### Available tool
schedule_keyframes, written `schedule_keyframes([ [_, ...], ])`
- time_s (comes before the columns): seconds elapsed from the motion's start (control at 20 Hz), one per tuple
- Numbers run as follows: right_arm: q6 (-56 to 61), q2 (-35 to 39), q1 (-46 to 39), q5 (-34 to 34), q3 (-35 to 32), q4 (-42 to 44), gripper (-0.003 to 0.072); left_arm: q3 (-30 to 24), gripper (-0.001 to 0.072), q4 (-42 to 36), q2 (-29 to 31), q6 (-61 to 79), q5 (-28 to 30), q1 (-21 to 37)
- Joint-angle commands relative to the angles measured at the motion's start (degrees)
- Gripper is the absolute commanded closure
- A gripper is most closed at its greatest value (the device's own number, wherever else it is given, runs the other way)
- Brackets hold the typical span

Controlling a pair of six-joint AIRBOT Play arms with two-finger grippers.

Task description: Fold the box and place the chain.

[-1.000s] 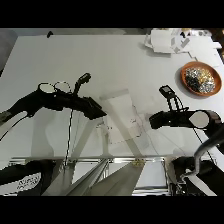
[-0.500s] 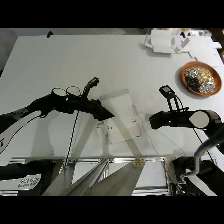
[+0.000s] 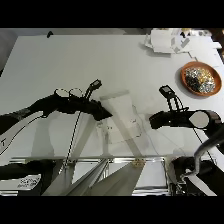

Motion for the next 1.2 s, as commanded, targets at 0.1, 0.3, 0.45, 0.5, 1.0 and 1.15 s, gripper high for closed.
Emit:
schedule_keyframes([
  [0.1,0.0,0.0,0.1,0.0,0.0,0.0,0.0669,0.0,0.0538,1.4,0.0,0.6,0.5,0.0],
  [0.3,0.0,0.0,0.1,0.1,0.0,0.0,0.0669,0.0,0.0696,1.5,0.0,6.1,0.5,0.0],
  [0.45,0.0,0.1,0.1,0.2,0.0,1.3,0.0579,0.4,0.0702,2.1,0.0,9.2,0.4,0.0],
  [0.5,0.0,0.1,0.1,0.0,0.0,2.3,0.0492,1.0,0.0702,3.1,0.0,9.2,0.1,-0.1],
  [1.0,0.0,2.0,0.1,7.5,6.0,2.8,0.0346,7.8,0.0701,13.7,0.4,20.3,-2.0,-2.8],
  [1.15,0.0,2.3,0.1,7.5,6.0,-0.5,0.0347,7.8,0.0700,13.5,0.3,23.5,0.2,-3.0],
])
